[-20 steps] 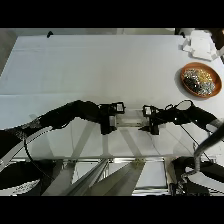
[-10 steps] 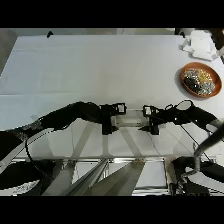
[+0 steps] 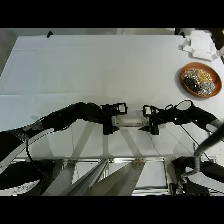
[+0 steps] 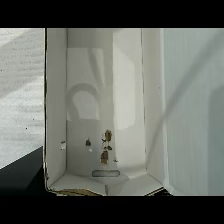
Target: Fold the box and place the chain.
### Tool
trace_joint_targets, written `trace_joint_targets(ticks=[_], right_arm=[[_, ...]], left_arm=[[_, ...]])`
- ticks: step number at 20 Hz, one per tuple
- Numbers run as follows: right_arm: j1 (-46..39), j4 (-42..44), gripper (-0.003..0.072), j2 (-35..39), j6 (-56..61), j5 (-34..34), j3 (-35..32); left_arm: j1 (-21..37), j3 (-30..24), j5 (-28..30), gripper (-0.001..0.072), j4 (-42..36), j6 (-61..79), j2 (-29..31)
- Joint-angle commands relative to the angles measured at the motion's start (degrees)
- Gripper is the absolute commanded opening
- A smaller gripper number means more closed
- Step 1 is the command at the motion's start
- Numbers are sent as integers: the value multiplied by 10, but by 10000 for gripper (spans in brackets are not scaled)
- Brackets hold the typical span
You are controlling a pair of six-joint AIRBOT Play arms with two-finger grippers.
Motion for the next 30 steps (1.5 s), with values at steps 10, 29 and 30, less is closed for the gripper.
trace_joint_targets(ticks=[10, 29, 30], right_arm=[[0, 0, 437, 0, 0, 0, 0], [1, 13, 302, 0, 2, 11, 0], [1, 17, 218, 0, 2, 15, 0]], left_arm=[[0, 1, -3, 557, 0, 0, 0], [0, 1, -2, 558, 1, 0, 0], [0, 1, -2, 558, 1, 0, 0]])
